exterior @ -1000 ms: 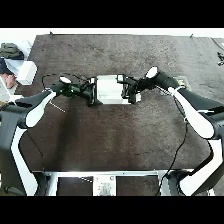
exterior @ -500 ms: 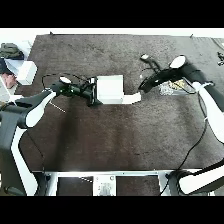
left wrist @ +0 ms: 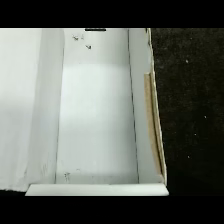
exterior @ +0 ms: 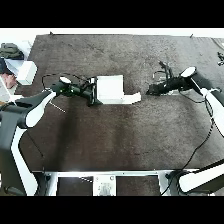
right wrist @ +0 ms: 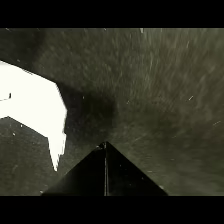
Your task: Fold the box and place the chain.
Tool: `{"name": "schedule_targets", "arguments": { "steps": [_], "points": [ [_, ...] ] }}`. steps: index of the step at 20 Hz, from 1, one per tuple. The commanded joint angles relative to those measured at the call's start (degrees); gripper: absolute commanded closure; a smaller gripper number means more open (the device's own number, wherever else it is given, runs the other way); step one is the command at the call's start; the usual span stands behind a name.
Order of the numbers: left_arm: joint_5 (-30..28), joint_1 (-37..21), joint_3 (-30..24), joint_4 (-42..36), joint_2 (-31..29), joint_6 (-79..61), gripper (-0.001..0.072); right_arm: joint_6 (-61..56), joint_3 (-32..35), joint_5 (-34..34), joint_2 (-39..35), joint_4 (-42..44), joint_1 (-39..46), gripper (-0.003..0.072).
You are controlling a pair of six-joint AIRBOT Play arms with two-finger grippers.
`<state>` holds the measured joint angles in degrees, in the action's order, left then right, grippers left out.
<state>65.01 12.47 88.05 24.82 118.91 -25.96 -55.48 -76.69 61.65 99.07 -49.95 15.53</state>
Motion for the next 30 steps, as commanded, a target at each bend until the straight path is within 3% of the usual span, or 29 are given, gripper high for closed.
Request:
{"name": "schedule_targets", "arguments": {
  "steps": [1, 6, 11, 12, 13, 18, 20, 26, 28, 30],
  "points": [
    [-0.02, -0.02, -0.02, 0.00, -0.02, -0.02, 0.0365, 4.35, 4.87, -1.36, 2.62, 12.52, 0.04, 0.0699],
    [0.00, -0.02, -0.02, 0.00, -0.02, -0.02, 0.0365, 6.03, 6.10, -1.22, 4.94, 17.62, -5.29, 0.0699],
    [0.00, -0.02, -0.02, 0.00, -0.02, -0.02, 0.0365, 2.73, 5.86, -3.30, 0.35, 17.62, -7.28, 0.0697],
    [0.00, -0.02, -0.02, 0.00, -0.02, -0.02, 0.0365, 2.71, 5.73, -2.95, -0.31, 17.64, -7.58, 0.0612],
    [-0.02, -0.02, -0.02, 0.00, -0.02, -0.02, 0.0365, 2.73, 5.38, -2.99, -0.83, 17.62, -8.09, 0.0466],
    [-0.04, -0.02, -0.02, 0.00, -0.02, -0.02, 0.0365, -0.33, 2.27, -2.25, -0.94, 17.59, -9.90, 0.0444],
    [0.00, -0.02, -0.02, 0.00, -0.02, -0.02, 0.0365, -2.78, 2.23, -2.67, -0.94, 17.31, -10.95, 0.0149],
    [-0.02, -0.02, -0.02, 0.00, -0.02, -0.02, 0.0365, -5.27, 1.70, -7.32, -0.92, 11.58, -15.10, 0.0151],
    [-0.02, -0.02, -0.02, 0.00, -0.02, -0.02, 0.0365, -5.90, 0.76, -7.54, -0.83, 11.56, -15.54, 0.0249],
    [-0.02, -0.02, -0.02, 0.00, -0.02, -0.02, 0.0365, -7.37, 0.09, -7.50, -0.81, 10.78, -15.82, 0.0249]
  ]
}}
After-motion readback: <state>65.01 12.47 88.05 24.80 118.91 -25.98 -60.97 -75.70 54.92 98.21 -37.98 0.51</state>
